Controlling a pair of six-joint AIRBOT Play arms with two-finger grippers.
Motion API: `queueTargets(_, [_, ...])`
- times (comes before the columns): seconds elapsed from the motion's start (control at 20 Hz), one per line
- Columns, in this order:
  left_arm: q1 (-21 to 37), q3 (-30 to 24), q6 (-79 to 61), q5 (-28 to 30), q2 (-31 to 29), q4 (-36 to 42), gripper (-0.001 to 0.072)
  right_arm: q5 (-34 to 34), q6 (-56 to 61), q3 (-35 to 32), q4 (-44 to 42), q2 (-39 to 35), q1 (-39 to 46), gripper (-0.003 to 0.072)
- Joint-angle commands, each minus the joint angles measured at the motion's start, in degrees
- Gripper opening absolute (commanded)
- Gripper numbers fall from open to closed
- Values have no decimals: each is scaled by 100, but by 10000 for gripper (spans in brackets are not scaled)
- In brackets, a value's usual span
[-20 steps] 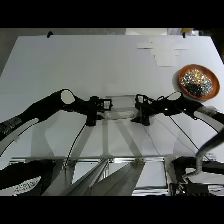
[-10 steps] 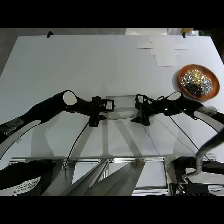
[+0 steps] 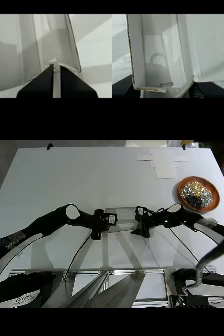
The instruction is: Fold the box and place the chain.
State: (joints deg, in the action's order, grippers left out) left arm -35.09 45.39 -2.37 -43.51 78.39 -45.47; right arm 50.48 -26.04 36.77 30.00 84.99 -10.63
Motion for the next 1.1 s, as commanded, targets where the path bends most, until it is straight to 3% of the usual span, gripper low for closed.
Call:
queueTargets(0.0, [-81, -2, 7, -17, 4, 4, 89, 0, 7, 0, -4, 2, -2, 399])
queueTargets(0.15, [-107, -2, 63, -13, 13, -2, 91, 0, 7, 0, -4, 2, -2, 399])
queueTargets(0.2, [-109, -2, 140, 4, 37, -15, 121, 0, 7, 0, -4, 2, -2, 399])
queueTargets(0.3, [-116, -2, 232, 7, 98, -50, 332, 0, 7, 0, -4, 2, -2, 399])
queueTargets(0.55, [-295, -2, 258, 258, 155, -61, 360, 0, 7, 0, -4, 2, -2, 399])
queueTargets(0.6, [-310, -2, 258, 275, 155, -61, 437, 2, 7, 0, -7, 2, -2, 399])
queueTargets(0.65, [-321, -2, 262, 299, 153, -66, 458, 2, 7, 0, -4, 2, -2, 399])
queueTargets(0.9, [-321, -2, 391, 304, 140, -188, 461, 2, 7, 0, -4, 2, -2, 399])
queueTargets(1.05, [-321, -2, 866, 299, 125, -474, 523, 0, 7, 0, -4, 2, -2, 399])
